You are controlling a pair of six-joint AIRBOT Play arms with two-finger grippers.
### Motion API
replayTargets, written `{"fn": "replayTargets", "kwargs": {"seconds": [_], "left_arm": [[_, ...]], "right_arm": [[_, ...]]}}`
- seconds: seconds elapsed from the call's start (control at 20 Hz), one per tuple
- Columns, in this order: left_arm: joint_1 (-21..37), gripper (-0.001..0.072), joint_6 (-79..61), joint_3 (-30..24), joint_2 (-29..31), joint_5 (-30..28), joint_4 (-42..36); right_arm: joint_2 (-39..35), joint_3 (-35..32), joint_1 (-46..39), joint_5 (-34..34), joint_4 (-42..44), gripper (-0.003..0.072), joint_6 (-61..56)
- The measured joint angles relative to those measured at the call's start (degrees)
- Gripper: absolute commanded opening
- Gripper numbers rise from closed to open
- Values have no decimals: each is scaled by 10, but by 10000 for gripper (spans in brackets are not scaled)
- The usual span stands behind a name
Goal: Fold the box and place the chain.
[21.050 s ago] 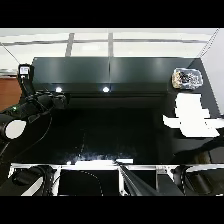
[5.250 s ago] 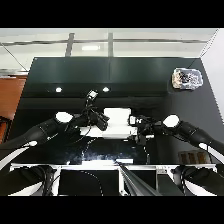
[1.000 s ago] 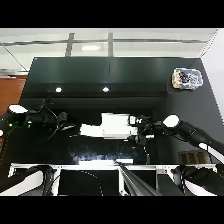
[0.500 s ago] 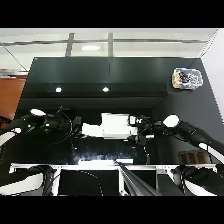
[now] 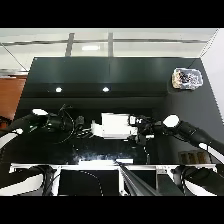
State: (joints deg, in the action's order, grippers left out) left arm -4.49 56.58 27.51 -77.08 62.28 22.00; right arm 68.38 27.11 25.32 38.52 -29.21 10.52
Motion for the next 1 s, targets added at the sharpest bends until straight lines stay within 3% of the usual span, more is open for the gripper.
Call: {"fn": "replayTargets", "kwargs": {"seconds": [0.4,1.0], "left_arm": [[-29,706,-2,12,56,-4,14],[-223,706,278,113,80,-127,223]], "right_arm": [[0,0,0,0,0,478,0],[0,0,0,0,0,478,0]]}}
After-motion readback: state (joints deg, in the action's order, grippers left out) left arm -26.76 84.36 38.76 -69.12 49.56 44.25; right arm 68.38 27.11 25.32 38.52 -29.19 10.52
